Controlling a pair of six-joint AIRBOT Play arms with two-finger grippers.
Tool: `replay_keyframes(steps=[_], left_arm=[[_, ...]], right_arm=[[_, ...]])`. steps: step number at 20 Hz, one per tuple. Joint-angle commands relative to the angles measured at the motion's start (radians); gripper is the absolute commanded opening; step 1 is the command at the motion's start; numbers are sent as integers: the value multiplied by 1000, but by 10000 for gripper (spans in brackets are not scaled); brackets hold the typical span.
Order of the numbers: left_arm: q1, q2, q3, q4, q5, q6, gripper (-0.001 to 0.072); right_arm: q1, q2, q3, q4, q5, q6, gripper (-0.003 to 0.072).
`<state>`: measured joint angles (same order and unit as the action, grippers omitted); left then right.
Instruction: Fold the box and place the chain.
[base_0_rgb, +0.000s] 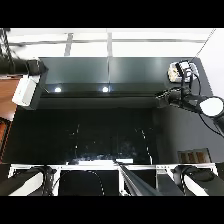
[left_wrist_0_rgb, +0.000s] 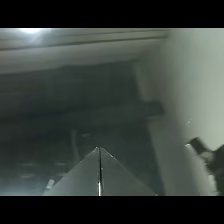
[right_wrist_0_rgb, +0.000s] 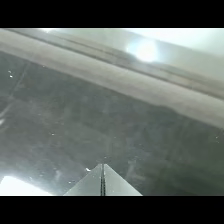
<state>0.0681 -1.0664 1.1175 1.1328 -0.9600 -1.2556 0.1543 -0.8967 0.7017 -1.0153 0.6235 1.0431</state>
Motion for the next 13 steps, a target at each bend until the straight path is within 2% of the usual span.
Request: replay_keyframes(steps=[1,2,4,13], left_arm=[[-80,282,-366,102,253,-32,27],[-77,332,-424,103,289,-32,27],[-74,391,-482,112,330,-31,28],[-76,404,-489,113,329,-32,28]], right_arm=[[20,0,1,-59,-18,0,20],[20,0,1,-59,-18,0,20],[20,0,1,-60,-18,0,20],[20,0,1,-59,-18,0,20]])
